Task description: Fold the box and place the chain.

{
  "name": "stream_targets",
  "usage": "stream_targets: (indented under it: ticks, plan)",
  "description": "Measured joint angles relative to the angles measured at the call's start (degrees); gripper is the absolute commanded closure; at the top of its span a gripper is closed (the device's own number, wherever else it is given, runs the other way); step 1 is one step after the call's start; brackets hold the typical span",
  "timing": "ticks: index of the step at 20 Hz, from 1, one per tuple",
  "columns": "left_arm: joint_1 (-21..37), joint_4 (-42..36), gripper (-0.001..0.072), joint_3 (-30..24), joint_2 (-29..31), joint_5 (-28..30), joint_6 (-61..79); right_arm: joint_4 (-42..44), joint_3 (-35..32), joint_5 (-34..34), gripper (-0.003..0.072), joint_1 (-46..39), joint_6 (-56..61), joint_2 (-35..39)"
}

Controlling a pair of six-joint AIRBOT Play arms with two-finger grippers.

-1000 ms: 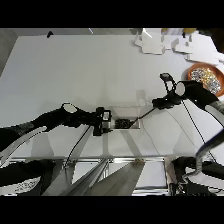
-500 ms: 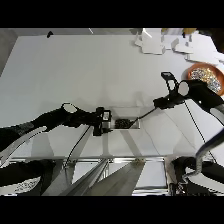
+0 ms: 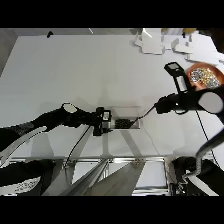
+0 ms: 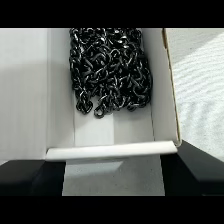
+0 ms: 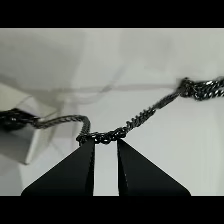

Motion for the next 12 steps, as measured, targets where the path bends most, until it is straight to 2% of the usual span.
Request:
stream_targets:
  ticks: [6,12]
  plan:
    - [0.00,-0.02,0.0499,0.00,0.00,0.00,0.00,10.21,0.00,0.74,0.0676,1.29,-3.21,12.46]
    - [0.00,-0.02,0.0499,0.00,0.00,0.00,0.00,23.50,-0.98,0.50,0.0676,1.62,-8.79,15.87]
